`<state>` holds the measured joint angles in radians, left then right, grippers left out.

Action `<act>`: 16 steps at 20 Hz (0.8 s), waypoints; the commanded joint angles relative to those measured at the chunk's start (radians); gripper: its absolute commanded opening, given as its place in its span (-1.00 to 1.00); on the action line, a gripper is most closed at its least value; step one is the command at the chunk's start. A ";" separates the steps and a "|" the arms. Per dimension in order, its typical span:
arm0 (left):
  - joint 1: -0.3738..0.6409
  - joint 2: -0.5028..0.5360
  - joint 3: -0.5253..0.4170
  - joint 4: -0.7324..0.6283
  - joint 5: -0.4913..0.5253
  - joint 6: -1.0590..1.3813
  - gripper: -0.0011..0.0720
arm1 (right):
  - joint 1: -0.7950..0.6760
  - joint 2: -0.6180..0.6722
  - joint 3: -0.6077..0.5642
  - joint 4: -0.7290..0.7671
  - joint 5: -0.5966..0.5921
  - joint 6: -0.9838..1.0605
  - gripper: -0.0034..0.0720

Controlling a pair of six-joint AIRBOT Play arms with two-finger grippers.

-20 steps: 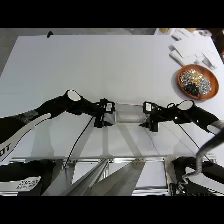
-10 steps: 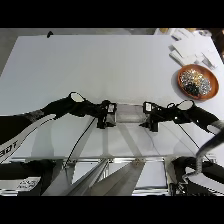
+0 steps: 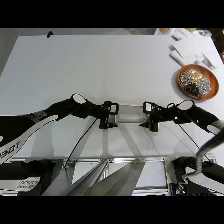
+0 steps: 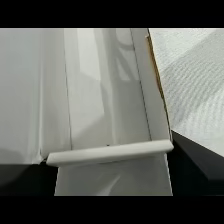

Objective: Fold the box and place the chain.

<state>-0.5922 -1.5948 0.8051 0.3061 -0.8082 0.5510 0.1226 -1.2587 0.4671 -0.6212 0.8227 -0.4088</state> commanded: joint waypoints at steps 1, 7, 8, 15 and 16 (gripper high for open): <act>-0.006 -0.001 0.000 -0.006 0.013 0.002 0.44 | 0.000 0.001 0.000 0.000 0.000 0.000 -0.07; -0.006 -0.001 0.000 -0.006 0.015 -0.001 -0.56 | 0.000 0.001 0.000 0.000 0.000 0.000 -0.07; -0.006 -0.001 0.000 -0.006 0.014 -0.001 -0.56 | 0.000 0.001 0.000 0.000 0.000 0.000 -0.07; -0.006 -0.001 0.000 -0.006 0.010 -0.001 -0.56 | 0.000 0.001 0.000 0.000 0.000 0.000 -0.07; -0.007 -0.001 0.000 -0.006 0.010 -0.001 -0.56 | 0.000 0.001 0.000 0.000 0.000 0.000 -0.07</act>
